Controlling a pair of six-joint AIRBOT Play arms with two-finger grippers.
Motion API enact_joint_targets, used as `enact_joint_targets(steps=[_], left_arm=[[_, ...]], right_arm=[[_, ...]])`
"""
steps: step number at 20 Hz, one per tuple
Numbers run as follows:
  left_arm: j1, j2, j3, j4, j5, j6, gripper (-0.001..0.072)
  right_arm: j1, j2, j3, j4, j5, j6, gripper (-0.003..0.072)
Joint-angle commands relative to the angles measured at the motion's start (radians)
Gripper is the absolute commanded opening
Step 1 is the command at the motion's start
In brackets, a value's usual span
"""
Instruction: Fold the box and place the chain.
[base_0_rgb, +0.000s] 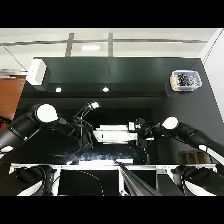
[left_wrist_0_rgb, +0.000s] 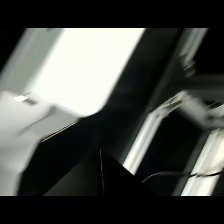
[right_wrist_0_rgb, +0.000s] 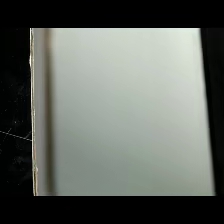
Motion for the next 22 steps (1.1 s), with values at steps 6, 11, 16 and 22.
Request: enact_joint_targets(steps=[6, 11, 16, 22], left_arm=[[-0.008, -0.022, -0.158, -0.488, 0.571, 0.152, 0.0025], [-0.051, -0.115, -0.156, -0.495, 0.674, 0.171, 0.0025], [-0.096, -0.157, -0.156, -0.456, 0.674, 0.2, 0.0025], [-0.09, -0.151, -0.138, -0.388, 0.659, 0.2, 0.0024]], right_arm=[[0.001, -0.001, 0.0, 0.0, 0.0, 0.001, 0.0562], [0.001, -0.001, 0.0, 0.0, -0.004, 0.004, 0.0562], [0.001, -0.001, 0.0, 0.0, -0.004, 0.004, 0.0563], [0.001, -0.001, 0.0, 0.0, -0.004, 0.004, 0.0563]])
